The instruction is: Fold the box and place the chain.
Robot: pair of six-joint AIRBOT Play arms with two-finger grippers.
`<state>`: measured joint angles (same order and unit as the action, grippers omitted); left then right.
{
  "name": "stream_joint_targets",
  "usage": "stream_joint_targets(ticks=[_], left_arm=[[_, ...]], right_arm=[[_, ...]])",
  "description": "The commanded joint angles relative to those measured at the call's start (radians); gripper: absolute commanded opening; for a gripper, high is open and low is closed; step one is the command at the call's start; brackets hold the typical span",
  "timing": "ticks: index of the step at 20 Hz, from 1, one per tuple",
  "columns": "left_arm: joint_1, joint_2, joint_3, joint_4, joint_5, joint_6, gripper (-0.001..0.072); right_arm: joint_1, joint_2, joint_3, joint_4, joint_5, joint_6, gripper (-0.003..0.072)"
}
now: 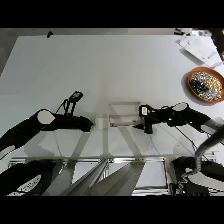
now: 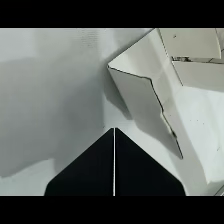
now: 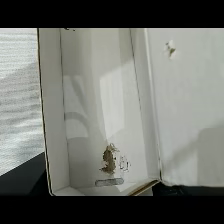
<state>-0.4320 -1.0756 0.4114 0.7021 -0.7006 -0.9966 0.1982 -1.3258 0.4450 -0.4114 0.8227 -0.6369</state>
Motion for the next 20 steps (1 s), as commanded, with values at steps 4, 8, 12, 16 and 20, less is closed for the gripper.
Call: stream_joint_targets(ticks=[4,8,12,16,20], left_arm=[[-0.093,-0.086,-0.002,-0.126,0.138,0.013,0.0010],[-0.094,-0.095,-0.002,-0.126,0.146,0.013,0.0010],[-0.108,-0.085,0.011,-0.139,0.161,0.124,0.0011],[-0.145,-0.074,0.065,-0.174,0.148,0.170,0.0231],[-0.175,-0.074,0.103,-0.180,0.153,0.162,0.0460]], right_arm=[[0.000,0.000,0.000,0.000,0.000,0.000,0.0413],[0.000,0.000,0.000,0.000,0.000,0.000,0.0413],[0.000,0.000,0.000,0.000,0.000,0.000,0.0413],[0.000,0.000,0.000,0.000,0.000,0.000,0.0413],[0.000,0.000,0.000,0.000,0.000,0.000,0.0413]])
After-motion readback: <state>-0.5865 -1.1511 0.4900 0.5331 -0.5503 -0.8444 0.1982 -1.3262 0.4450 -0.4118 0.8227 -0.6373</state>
